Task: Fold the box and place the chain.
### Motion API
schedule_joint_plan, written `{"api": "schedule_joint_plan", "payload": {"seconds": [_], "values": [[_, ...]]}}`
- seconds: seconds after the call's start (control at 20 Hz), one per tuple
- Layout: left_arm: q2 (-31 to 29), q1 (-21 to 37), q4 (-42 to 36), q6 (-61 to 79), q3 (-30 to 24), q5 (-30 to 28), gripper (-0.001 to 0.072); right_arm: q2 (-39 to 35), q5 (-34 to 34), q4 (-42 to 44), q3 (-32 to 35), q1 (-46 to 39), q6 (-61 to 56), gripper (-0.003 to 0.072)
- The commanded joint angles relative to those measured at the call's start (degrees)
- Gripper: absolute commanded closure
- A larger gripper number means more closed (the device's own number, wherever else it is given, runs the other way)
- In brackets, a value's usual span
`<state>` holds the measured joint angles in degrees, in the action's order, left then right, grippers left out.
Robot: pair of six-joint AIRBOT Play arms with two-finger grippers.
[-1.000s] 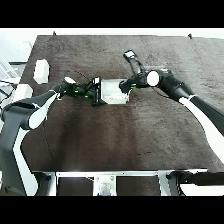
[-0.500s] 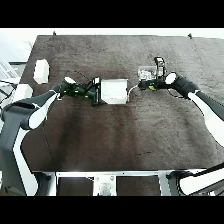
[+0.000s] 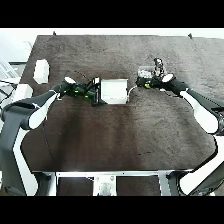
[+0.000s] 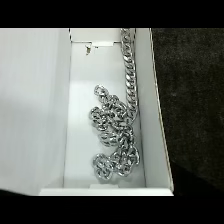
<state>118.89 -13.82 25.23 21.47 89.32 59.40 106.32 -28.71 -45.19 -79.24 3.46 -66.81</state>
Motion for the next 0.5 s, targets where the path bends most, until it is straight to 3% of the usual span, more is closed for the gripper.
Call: {"api": "schedule_joint_plan", "payload": {"seconds": [0.0, 0.05, 0.2, 0.45], "values": [[0.04, 0.04, 0.0, 0.0, 0.0, -0.04, 0.0238, 1.68, 0.74, 4.44, -0.72, 0.31, 2.62, 0.0537], [0.04, 0.04, 0.0, 0.02, 0.0, -0.04, 0.0237, 1.57, 0.81, 4.37, -0.76, 0.04, 2.58, 0.0675], [0.04, 0.04, 0.0, 0.0, 0.0, -0.02, 0.0238, -1.77, -0.55, 2.95, -0.52, 0.35, 3.02, 0.0678], [0.04, 0.04, 0.0, 0.0, 0.0, 0.0, 0.0238, -17.81, -0.92, -4.48, 2.05, 3.37, 2.45, 0.0679]]}}
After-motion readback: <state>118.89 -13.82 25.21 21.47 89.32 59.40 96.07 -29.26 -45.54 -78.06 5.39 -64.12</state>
